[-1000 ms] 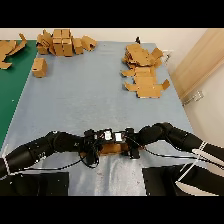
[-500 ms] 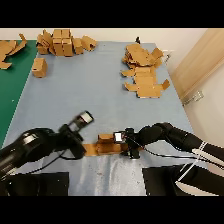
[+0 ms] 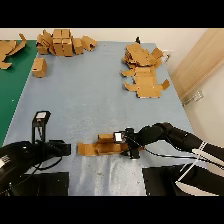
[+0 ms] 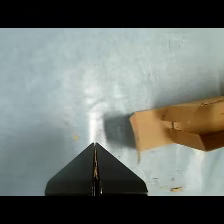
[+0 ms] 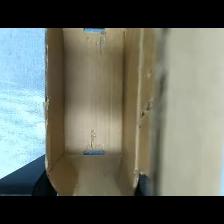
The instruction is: Fold the box.
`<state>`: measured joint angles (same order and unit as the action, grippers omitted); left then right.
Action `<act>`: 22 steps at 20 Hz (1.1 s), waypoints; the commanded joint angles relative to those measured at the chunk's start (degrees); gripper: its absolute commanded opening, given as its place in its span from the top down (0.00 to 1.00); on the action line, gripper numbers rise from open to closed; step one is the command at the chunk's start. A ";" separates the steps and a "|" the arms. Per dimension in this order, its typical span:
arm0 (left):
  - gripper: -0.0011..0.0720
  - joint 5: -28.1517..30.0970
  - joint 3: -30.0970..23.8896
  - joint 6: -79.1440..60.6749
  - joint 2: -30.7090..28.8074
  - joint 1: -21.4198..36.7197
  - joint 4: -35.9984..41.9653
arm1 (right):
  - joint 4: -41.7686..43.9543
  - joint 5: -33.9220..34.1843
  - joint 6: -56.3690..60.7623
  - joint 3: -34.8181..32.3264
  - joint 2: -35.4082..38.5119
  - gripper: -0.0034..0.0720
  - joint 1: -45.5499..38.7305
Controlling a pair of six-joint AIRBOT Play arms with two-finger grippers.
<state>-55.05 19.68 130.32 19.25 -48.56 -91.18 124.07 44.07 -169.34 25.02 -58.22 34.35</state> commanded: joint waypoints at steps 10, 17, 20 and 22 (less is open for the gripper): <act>0.97 23.76 -6.14 -1.31 19.76 0.07 19.04 | 0.87 0.00 0.02 0.02 -0.04 0.18 0.07; 0.97 31.34 -5.42 -9.97 22.51 0.04 29.88 | 0.90 0.00 0.02 0.02 -0.04 0.18 0.07; 0.97 31.30 -4.31 -9.99 22.47 0.02 29.88 | 0.87 0.00 0.02 0.02 -0.04 0.18 0.07; 0.97 30.64 -3.28 -11.06 22.47 0.02 29.94 | 0.90 0.00 0.02 0.02 -0.04 0.18 0.07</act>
